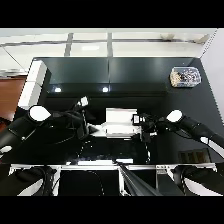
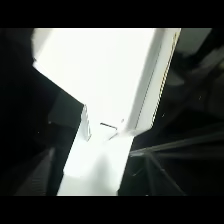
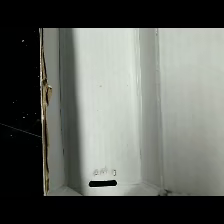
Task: Fold the box and place the chain.
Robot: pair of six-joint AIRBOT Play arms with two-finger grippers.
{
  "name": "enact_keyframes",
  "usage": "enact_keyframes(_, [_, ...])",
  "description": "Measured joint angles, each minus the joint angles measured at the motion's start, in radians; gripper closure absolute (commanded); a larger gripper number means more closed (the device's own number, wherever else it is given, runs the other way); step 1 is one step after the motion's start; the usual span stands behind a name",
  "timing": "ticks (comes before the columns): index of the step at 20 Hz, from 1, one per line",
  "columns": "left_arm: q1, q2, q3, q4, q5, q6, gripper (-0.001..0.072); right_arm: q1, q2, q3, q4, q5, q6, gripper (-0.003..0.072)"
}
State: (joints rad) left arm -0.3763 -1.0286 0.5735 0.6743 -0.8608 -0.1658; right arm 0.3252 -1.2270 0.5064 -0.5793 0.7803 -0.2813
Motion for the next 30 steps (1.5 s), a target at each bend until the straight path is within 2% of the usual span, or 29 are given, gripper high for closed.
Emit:
enact_keyframes(4, [-0.029, -0.058, -0.014, 0.051, 0.064, 0.187, 0.0018, 0.000, 0.000, 0.000, 0.000, 0.000, 0.000, 0.0586])
enact_keyframes(9, [-0.113, -0.125, -0.007, 0.065, 0.120, 0.270, 0.0031, 0.000, 0.000, 0.000, 0.000, 0.000, 0.000, 0.0586])
enact_keyframes(10, [-0.127, -0.131, -0.006, 0.056, 0.132, 0.276, 0.0095, 0.000, 0.000, 0.000, 0.000, 0.000, 0.000, 0.0586])
enact_keyframes(11, [-0.138, -0.135, -0.005, 0.047, 0.143, 0.280, 0.0241, 0.000, 0.000, 0.000, 0.000, 0.000, 0.000, 0.0586])
enact_keyframes(12, [-0.148, -0.138, -0.004, 0.036, 0.148, 0.284, 0.0331, 0.000, 0.000, 0.000, 0.000, 0.000, 0.000, 0.0586])
enact_keyframes(15, [-0.161, -0.143, -0.003, 0.021, 0.166, 0.287, 0.0451, 0.000, 0.000, 0.000, 0.000, 0.000, 0.000, 0.0586])
enact_keyframes(17, [-0.165, -0.145, -0.003, 0.013, 0.170, 0.290, 0.0488, 0.000, 0.000, 0.000, 0.000, 0.000, 0.000, 0.0586])
enact_keyframes(25, [-0.196, -0.148, -0.003, -0.074, 0.201, 0.290, 0.0490, 0.000, 0.000, 0.000, 0.000, 0.000, 0.000, 0.0586])
enact_keyframes(30, [-0.245, -0.195, 0.002, -0.177, 0.248, 0.290, 0.0490, 0.000, 0.000, 0.000, -0.001, 0.000, -0.002, 0.0586])
